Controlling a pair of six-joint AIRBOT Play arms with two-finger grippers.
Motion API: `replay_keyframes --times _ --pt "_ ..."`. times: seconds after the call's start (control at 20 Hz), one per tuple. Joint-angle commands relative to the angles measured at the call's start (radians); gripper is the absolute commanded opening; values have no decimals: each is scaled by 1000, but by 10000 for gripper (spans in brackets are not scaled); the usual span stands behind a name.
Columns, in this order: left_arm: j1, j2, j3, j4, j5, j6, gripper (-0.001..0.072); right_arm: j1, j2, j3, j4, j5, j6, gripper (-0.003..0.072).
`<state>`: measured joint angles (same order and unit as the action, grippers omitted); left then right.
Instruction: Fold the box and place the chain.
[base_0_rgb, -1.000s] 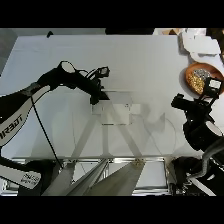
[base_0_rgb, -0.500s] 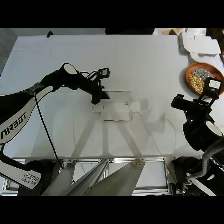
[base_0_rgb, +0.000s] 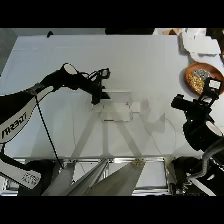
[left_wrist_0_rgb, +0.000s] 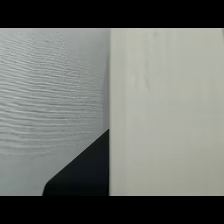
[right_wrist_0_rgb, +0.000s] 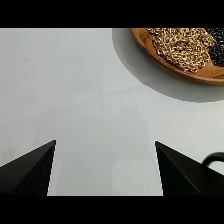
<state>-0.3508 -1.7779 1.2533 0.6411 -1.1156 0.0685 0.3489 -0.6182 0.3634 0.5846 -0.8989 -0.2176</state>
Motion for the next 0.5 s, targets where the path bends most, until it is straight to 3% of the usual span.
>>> replay_keyframes --times 0.0,0.45 --pt "0 -21 0 3 -3 11 1 0 1 1 0 0 0 666" --pt "0 -33 0 5 -3 11 3 0 1 1 -1 0 0 666"
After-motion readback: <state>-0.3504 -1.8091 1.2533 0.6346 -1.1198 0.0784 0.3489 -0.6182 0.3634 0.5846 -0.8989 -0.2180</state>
